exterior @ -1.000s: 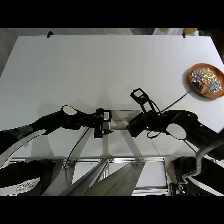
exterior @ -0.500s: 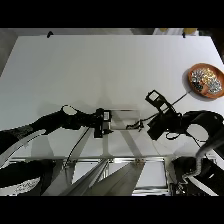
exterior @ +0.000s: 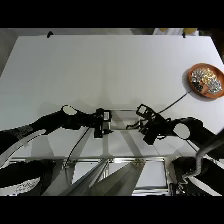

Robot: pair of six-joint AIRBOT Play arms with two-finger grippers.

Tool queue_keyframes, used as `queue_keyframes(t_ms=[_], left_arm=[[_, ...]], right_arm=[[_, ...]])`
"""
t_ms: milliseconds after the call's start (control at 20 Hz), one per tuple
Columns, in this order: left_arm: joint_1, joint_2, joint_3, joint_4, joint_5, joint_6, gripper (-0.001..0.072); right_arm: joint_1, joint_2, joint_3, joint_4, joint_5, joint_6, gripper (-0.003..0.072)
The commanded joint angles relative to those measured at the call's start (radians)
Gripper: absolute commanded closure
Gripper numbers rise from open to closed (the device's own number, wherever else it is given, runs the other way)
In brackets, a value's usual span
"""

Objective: Fold the box and place the chain.

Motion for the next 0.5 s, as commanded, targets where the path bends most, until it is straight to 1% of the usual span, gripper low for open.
queue_keyframes(t_ms=[0, 100, 200, 300, 350, 450], left_arm=[[0.001, 0.000, 0.000, 0.000, 0.000, 0.000, 0.0576], [0.001, 0.000, 0.000, 0.000, 0.000, 0.000, 0.0576], [0.001, 0.000, 0.000, 0.000, 0.000, 0.000, 0.0576], [0.001, 0.000, 0.000, 0.000, 0.000, 0.000, 0.0576], [0.001, 0.000, 0.000, 0.000, 0.000, 0.000, 0.0576], [0.001, 0.000, 0.000, 0.000, 0.000, 0.000, 0.0576]], right_arm=[[-0.001, -0.084, -0.007, 0.031, -0.057, -0.037, 0.0380], [-0.001, -0.098, -0.007, 0.032, -0.083, -0.036, 0.0382], [-0.001, -0.110, -0.007, 0.032, -0.087, -0.036, 0.0425], [-0.001, -0.117, -0.007, 0.036, -0.087, -0.030, 0.0505], [-0.001, -0.116, -0.007, 0.043, -0.087, -0.030, 0.0531], [-0.001, -0.113, -0.007, 0.040, -0.076, -0.030, 0.0643]])
